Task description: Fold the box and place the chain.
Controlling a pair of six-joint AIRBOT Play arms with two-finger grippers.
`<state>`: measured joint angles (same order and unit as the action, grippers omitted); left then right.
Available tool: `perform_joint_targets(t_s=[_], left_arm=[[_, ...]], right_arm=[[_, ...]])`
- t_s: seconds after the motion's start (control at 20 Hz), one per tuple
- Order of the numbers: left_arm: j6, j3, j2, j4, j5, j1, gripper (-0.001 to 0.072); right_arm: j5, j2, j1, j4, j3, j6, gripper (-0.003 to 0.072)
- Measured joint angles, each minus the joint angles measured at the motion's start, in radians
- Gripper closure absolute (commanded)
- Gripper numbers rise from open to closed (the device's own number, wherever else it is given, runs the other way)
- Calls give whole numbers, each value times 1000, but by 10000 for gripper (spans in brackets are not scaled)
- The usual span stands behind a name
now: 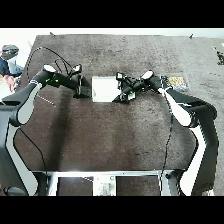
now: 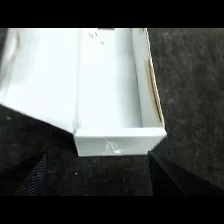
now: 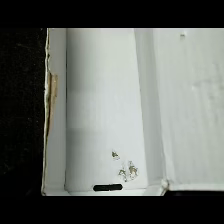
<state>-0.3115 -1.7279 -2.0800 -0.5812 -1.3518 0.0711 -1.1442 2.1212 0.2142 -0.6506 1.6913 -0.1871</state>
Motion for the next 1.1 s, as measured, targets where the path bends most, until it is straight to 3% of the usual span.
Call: perform_joint_targets(t_s=[0.5,1.1], left_arm=[[-66,0,-55,54,-31,38,-11],[-81,0,-102,94,16,46,4]], right_arm=[[0,0,0,0,0,0,266],[0,0,0,0,0,0,266]])
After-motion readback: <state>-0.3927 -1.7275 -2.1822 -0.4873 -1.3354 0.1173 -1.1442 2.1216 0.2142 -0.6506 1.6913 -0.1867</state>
